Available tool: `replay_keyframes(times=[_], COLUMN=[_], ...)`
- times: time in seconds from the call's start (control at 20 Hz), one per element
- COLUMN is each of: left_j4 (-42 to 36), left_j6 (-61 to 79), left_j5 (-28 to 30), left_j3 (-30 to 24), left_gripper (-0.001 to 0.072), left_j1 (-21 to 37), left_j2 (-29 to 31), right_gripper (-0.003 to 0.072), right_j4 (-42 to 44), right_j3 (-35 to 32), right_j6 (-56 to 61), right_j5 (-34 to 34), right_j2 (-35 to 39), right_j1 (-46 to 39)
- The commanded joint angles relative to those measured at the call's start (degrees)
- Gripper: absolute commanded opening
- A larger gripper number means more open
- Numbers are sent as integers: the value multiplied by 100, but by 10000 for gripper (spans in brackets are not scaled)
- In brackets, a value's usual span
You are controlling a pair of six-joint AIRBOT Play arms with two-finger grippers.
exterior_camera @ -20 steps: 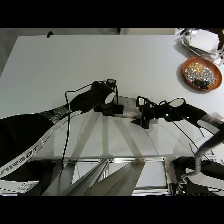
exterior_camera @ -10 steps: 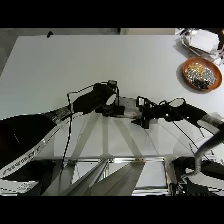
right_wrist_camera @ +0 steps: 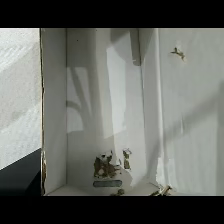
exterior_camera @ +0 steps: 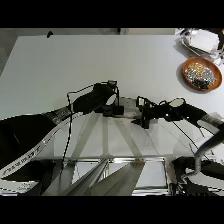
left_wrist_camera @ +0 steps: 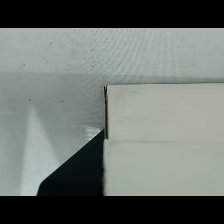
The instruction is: Fold the box and place the chain.
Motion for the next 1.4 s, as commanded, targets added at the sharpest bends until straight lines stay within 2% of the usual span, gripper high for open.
replay_keyframes(times=[0.0, 0.2, 0.25, 0.35, 0.55, 0.6, 0.7, 0.75, 0.8, 0.85, 0.9, 1.05, 1.15, 1.25, 1.35], left_j4=[-39, 2, 9, 4, 4, 11, 92, 140, 153, 153, 212, 236, 4, -793, -2046], left_j6=[-42, 46, 44, 42, 219, 525, 1102, 1397, 1851, 2474, 3289, 5324, 6561, 8244, 10279], left_j5=[22, 2, -4, -31, -109, -111, -164, -221, -262, -282, -321, -177, 417, 1040, 1410], left_j3=[0, 0, 0, -2, -2, -2, -2, -11, -48, -111, -212, -782, -1335, -1880, -2271], left_gripper=[8, 139, 203, 286, 290, 321, 500, 538, 539, 604, 708, 701, 699, 699, 699], left_j1=[-4, 52, 90, 142, 297, 367, 533, 621, 715, 796, 890, 1237, 1545, 1875, 2205], left_j2=[22, 205, 273, 411, 734, 839, 1049, 1156, 1292, 1432, 1602, 2186, 2599, 2857, 2852], right_gripper=[400, 400, 400, 400, 400, 400, 400, 400, 400, 400, 400, 400, 400, 400, 400], right_j4=[9, 11, 11, 9, 11, 11, 11, 9, 11, 9, 9, 11, 9, 9, 9], right_j3=[-2, -2, -2, -2, -2, -2, -2, -2, -2, -2, -2, -2, -2, -2, -2], right_j6=[11, 11, 11, 11, 11, 11, 11, 11, 11, 11, 11, 11, 11, 11, 11], right_j5=[0, 2, 0, 2, 2, 2, 2, 2, 2, 2, 2, 2, 2, 2, 2], right_j2=[4, 4, 4, 4, 4, 4, 4, 4, 4, 4, 4, 4, 4, 4, 4], right_j1=[0, 0, 0, 0, 0, 0, 0, 0, 0, 0, 0, 0, 0, 0, 0])
